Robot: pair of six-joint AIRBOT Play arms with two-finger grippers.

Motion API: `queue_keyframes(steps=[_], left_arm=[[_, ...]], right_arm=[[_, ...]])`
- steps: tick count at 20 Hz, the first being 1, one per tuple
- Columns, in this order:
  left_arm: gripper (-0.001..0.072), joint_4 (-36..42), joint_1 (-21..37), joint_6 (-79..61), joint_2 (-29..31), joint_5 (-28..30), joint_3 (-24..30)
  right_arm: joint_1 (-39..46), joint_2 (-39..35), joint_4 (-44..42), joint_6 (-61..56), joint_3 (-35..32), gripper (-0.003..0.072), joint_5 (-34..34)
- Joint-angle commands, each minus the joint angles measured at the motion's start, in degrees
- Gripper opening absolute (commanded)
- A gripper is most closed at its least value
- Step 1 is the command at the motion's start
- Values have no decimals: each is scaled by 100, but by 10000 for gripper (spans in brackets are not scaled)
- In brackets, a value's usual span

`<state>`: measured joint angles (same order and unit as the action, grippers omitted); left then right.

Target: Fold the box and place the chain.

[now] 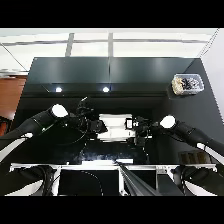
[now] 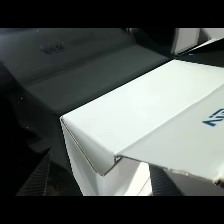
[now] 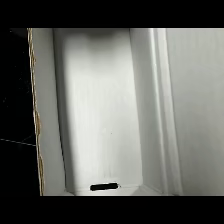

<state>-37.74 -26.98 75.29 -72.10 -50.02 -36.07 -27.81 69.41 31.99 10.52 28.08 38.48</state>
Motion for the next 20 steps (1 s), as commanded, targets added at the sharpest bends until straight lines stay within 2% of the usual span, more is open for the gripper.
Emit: queue_keyframes(steps=[1,7,9,12,17,20], left_arm=[[665,-46,-7,72,0,-61,-7],[660,-129,-7,503,22,-160,-7],[619,-153,-7,579,107,-142,-11],[619,-931,-238,1217,214,-162,-302],[618,-2483,-1093,2894,208,-341,-1062],[615,-2675,-1250,3158,208,-623,-1309]], right_arm=[[-7,4,-2,-2,-2,479,0],[-7,4,-2,-2,-2,479,0],[-7,4,-2,-2,-2,479,0],[-7,4,-2,-2,-2,479,0],[-7,4,-2,-2,-2,479,0],[-7,4,-2,-2,-2,479,0]])
